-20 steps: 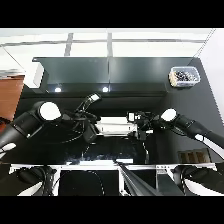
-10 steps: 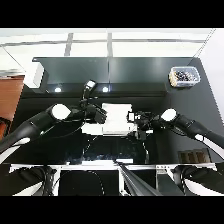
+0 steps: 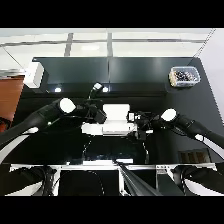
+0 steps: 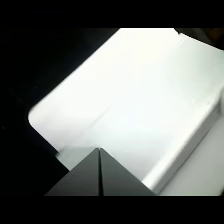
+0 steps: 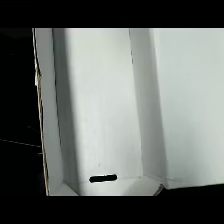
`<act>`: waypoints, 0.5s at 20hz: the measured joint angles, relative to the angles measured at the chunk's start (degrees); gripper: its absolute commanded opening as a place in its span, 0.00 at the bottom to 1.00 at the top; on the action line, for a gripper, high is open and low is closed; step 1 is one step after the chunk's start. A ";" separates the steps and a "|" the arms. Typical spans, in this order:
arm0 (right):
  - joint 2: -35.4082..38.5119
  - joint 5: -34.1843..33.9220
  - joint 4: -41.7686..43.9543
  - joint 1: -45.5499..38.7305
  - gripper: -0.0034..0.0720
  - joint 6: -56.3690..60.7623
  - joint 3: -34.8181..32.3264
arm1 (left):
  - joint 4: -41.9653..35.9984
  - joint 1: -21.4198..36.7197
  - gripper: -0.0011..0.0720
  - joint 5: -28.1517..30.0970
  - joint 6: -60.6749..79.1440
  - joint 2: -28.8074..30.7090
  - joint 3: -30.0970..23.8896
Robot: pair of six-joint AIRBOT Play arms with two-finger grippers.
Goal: Fold the box and place the chain.
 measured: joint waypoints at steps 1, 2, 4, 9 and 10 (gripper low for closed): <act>0.00 0.00 0.02 0.00 0.12 0.00 0.00 | 0.85 0.87 0.05 -0.07 0.00 2.08 0.31; 0.00 0.00 0.04 0.00 0.13 0.02 0.00 | 2.21 2.16 0.05 -0.33 0.04 4.70 0.44; 0.00 0.00 0.02 0.00 0.12 0.00 0.00 | 4.76 5.60 0.05 -2.86 0.17 10.34 -0.28; 0.00 0.00 0.02 0.00 0.12 0.00 0.00 | 5.84 16.79 0.15 -7.87 3.50 19.74 -8.81; 0.00 0.02 0.02 0.00 0.12 0.00 0.00 | 4.94 17.44 0.52 -9.73 7.21 20.09 -10.47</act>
